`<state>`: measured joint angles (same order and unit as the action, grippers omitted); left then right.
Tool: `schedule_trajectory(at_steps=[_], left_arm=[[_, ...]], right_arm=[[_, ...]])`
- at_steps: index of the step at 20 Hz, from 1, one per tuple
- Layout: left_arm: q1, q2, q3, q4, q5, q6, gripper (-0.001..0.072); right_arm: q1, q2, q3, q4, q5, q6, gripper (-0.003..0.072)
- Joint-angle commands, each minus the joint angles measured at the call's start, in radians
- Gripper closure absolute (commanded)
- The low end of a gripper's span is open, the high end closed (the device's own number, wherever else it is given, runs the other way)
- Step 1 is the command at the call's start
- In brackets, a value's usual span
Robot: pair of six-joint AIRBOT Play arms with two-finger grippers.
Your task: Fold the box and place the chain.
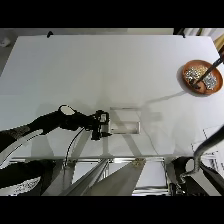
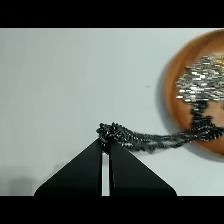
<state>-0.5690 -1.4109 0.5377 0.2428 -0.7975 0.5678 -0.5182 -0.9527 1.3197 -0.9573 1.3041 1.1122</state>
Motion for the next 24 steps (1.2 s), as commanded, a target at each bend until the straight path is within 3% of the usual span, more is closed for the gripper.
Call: schedule_trajectory(at_steps=[1,4,7,18,24], left_arm=[[0.000,0.001,0.000,0.000,0.000,0.000,0.0556],[0.000,0.001,0.000,0.000,0.000,0.000,0.0556],[0.000,0.001,0.000,0.000,0.000,0.000,0.0556],[0.000,0.001,0.000,0.000,0.000,0.000,0.0556],[0.000,0.001,0.000,0.000,0.000,0.000,0.0556]], right_arm=[[0.051,0.073,0.000,0.082,0.145,-0.022,0.0672],[0.181,0.113,0.000,0.082,0.299,-0.022,0.0672],[0.333,0.131,0.000,0.082,0.367,-0.022,0.0672],[0.653,0.132,-0.015,0.082,0.360,-0.017,0.0672],[0.782,0.132,-0.094,0.074,0.240,-0.014,0.0671]])
